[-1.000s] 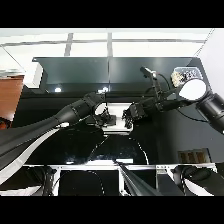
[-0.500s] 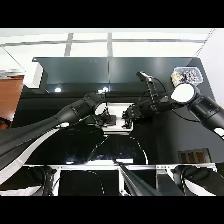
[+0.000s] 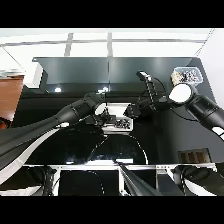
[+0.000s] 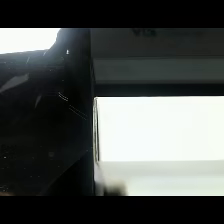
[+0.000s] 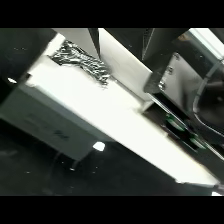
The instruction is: Fold the box and place the chain.
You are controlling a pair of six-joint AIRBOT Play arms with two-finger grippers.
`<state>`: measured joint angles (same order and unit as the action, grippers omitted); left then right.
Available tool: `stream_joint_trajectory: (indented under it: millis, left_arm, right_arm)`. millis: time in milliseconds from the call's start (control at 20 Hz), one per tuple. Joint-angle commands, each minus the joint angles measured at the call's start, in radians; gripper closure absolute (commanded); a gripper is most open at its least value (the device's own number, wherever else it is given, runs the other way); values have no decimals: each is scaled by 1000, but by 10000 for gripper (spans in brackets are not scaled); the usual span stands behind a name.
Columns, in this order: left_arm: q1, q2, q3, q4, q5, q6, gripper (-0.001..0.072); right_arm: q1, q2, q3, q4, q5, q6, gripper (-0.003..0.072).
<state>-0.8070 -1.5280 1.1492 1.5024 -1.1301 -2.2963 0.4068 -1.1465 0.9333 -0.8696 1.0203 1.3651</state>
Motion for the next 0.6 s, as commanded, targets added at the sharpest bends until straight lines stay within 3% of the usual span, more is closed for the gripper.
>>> stream_joint_trajectory:
  millis: [0, 250, 550]
  left_arm:
    - [5, 0, 0, 1, 1, -1, 684]
    - [6, 0, 0, 2, 0, 0, 684]
    - [19, -17, 6, 18, 16, -39, 686]
  right_arm:
    - [-84, 16, 9, -130, 60, -43, 362]
    - [-323, 42, 9, -129, 196, -91, 379]
    - [-341, 42, 7, -78, 82, -90, 379]
